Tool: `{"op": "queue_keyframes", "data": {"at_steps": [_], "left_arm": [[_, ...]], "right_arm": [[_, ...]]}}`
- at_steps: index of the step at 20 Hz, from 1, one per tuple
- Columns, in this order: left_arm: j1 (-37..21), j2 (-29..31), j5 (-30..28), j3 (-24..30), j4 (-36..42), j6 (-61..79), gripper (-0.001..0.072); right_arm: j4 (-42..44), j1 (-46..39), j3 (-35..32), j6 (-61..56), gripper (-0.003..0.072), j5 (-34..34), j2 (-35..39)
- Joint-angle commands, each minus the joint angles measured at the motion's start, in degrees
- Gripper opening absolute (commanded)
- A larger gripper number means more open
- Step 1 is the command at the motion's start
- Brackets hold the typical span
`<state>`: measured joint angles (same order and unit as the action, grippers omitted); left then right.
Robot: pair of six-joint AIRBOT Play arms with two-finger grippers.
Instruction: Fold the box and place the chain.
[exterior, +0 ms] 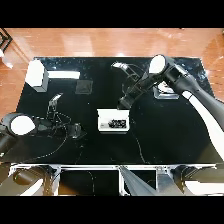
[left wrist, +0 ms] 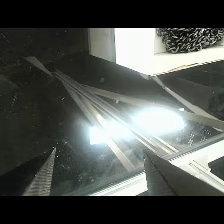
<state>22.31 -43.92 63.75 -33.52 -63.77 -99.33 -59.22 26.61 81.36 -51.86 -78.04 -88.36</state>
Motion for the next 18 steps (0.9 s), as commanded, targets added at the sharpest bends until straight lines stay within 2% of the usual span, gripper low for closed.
{"op": "queue_keyframes", "data": {"at_steps": [1, 4, 7, 11, 18], "left_arm": [[0.0, 0.0, -0.1, 0.0, 0.4, 0.0, 0.0642], [0.0, 0.0, -0.1, 0.0, 0.4, 0.0, 0.0642], [0.1, 0.0, -0.2, 0.1, 0.4, 0.0, 0.0642], [0.1, 0.0, -0.3, 0.1, 0.4, 0.0, 0.0642], [0.1, 0.0, -0.3, 0.1, 0.3, 0.0, 0.0642]], "right_arm": [[0.9, 2.6, 0.2, 5.3, 0.0701, -3.8, -0.3], [0.7, 4.9, 0.2, 5.4, 0.0701, -4.8, -0.3], [-3.0, 6.4, 0.2, 5.3, 0.07, -7.8, -0.3], [-7.5, 6.8, 0.2, 4.8, 0.07, -7.2, -0.3], [-7.9, 7.8, 0.2, 3.8, 0.07, -7.0, -0.3]]}}
